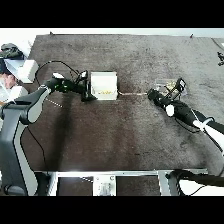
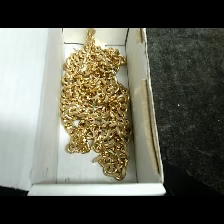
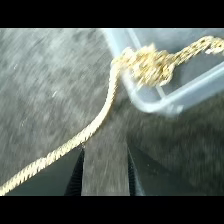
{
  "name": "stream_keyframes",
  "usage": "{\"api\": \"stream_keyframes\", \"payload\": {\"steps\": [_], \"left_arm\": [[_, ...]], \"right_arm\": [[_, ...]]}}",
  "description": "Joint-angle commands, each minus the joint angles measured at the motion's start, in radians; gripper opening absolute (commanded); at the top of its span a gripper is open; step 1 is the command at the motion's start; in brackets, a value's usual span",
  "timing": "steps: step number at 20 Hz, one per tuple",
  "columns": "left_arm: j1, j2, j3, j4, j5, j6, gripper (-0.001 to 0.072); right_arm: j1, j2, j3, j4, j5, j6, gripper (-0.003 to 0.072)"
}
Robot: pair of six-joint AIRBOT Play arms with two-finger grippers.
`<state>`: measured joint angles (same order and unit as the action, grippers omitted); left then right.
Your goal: Fold the box and place the chain.
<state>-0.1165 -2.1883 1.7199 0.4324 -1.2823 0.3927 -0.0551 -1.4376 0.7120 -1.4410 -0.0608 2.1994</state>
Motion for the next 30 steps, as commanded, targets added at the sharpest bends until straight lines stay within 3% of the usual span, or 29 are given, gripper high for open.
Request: {"api": "stream_keyframes", "payload": {"steps": [1,5,7,8,9,18,30], "left_arm": [[0.000,0.000,0.000,0.000,0.001,0.000,0.0227],[0.000,0.000,0.000,0.000,0.000,0.000,0.0226],[0.000,0.000,0.000,0.000,0.001,0.000,0.0227],[0.000,0.000,0.000,0.000,0.000,0.000,0.0226],[0.000,0.000,0.000,0.000,0.001,0.000,0.0227],[0.000,0.000,0.000,0.000,0.000,0.000,0.0227],[0.000,0.000,0.000,0.000,0.000,0.000,0.0226]], "right_arm": [[-0.005,-0.092,0.068,0.033,-0.042,0.019,0.0321],[0.004,-0.188,0.185,0.072,0.032,0.024,0.0318],[0.005,-0.224,0.224,0.123,0.075,0.024,0.0115],[0.012,-0.220,0.226,0.129,0.071,0.023,0.0101],[0.028,-0.205,0.225,0.128,0.058,0.022,-0.0008],[0.256,0.220,0.225,-0.089,-0.112,-0.020,-0.0012],[0.322,0.230,0.226,-0.089,-0.169,-0.025,-0.0013]]}}
